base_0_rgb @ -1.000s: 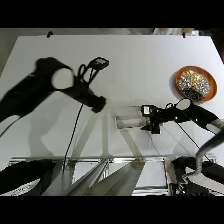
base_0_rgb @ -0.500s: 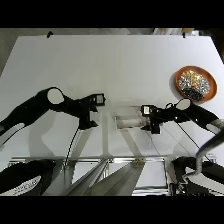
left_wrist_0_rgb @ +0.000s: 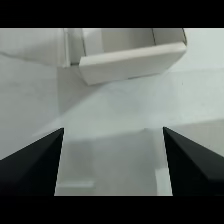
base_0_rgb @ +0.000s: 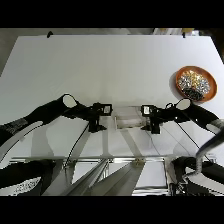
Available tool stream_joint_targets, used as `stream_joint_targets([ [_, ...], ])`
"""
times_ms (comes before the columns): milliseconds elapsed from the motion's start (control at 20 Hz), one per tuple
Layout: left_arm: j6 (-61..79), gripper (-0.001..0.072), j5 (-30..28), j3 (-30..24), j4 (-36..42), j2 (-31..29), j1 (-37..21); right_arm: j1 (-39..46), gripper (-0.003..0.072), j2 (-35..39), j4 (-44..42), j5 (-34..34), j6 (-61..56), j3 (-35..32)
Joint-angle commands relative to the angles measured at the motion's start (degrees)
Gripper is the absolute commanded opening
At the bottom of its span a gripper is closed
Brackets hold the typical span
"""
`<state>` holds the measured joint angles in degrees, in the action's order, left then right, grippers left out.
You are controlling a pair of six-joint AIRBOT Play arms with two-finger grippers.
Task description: Fold the box and place the chain.
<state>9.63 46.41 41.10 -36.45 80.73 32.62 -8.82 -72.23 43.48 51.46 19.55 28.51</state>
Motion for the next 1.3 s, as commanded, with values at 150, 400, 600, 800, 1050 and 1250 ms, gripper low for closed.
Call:
stream_joint_targets([
  [150, -0.7, 0.0700, -6.8, -0.1, 6.0, 0.7, 5.5, 0.0, 0.0357, 0.0, 0.0, 0.0, 0.0, 0.0],
  [400, -0.9, 0.0700, -8.6, -0.1, 8.8, 2.1, 7.8, 0.0, 0.0357, 0.0, 0.0, 0.0, 0.0, 0.0],
  [600, -0.8, 0.0704, -7.8, -0.1, 8.1, 2.1, 8.0, 0.0, 0.0357, 0.0, 0.0, 0.0, 0.0, 0.0],
  [800, -1.2, 0.0704, -6.5, -0.1, 5.9, 2.0, 7.9, 0.0, 0.0357, 0.0, 0.0, 0.0, 0.0, 0.0],
  [1050, -2.6, 0.0703, -7.6, -0.1, 9.5, 2.1, 8.2, 0.0, 0.0357, 0.0, 0.0, 0.0, 0.0, 0.0],
  [1250, -2.6, 0.0694, -9.4, -0.1, 11.8, 2.6, 8.2, 0.0, 0.0357, 0.0, 0.0, 0.0, 0.0, 0.0],
])
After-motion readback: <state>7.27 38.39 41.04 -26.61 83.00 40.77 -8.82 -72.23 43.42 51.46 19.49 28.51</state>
